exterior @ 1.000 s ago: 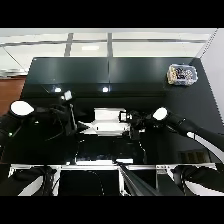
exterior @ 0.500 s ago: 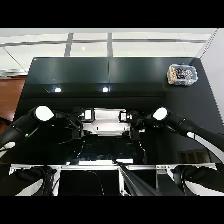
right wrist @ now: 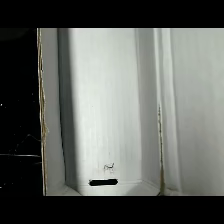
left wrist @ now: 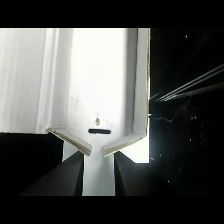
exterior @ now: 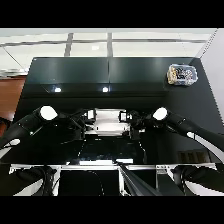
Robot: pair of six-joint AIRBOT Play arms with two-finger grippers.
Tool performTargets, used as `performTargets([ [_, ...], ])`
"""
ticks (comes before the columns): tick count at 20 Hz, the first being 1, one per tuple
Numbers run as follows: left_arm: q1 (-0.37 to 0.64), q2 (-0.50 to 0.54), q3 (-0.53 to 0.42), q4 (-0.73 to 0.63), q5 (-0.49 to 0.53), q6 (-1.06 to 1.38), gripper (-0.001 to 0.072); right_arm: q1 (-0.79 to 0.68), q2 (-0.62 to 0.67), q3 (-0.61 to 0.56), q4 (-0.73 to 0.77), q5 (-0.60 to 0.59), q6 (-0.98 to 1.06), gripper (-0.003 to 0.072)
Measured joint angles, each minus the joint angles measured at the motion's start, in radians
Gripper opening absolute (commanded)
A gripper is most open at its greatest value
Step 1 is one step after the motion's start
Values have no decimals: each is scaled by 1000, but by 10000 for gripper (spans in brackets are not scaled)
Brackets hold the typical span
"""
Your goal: Fold the box and place the chain.
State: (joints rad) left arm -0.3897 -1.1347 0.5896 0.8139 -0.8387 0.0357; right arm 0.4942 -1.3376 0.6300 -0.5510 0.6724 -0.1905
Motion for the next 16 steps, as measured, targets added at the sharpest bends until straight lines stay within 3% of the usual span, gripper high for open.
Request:
performTargets([
  [14,-60,-40,0,-121,69,14,225,0,0,0,-1,1,-1,134],
  [15,-60,-45,0,-132,69,13,214,0,0,0,-1,1,0,134],
  [16,-60,-51,0,-139,69,13,127,0,0,0,0,1,0,134],
])
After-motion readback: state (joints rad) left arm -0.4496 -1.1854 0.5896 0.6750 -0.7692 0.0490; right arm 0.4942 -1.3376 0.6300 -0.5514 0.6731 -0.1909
